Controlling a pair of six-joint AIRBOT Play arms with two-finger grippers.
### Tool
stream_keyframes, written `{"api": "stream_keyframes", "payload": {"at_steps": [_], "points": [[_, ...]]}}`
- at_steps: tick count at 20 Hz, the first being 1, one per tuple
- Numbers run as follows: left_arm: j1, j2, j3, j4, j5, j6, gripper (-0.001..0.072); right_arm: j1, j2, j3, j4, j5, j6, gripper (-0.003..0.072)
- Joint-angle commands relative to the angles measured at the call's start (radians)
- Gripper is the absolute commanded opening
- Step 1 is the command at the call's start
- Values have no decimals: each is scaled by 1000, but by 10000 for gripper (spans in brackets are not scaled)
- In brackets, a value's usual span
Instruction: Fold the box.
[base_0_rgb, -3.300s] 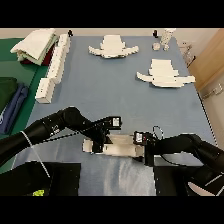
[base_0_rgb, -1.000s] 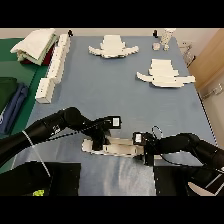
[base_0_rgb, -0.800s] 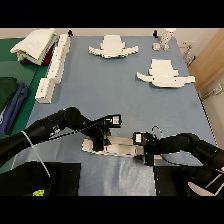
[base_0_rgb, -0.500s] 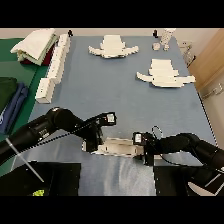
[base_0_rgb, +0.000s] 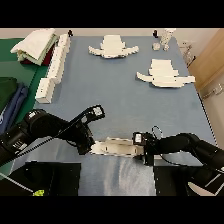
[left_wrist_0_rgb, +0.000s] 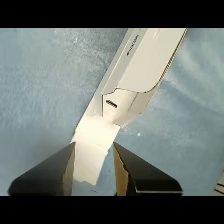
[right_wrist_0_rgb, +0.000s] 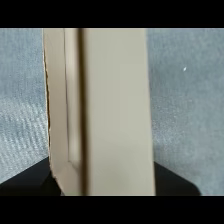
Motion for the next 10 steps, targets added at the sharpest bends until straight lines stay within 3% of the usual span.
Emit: {"api": "stream_keyframes", "payload": {"at_steps": [1,10], "points": [[0,13,0,10,-24,-132,342,0,0,1,-16,33,-16,514],[0,13,0,-6,-6,-161,342,0,0,1,-44,74,-97,514]]}}
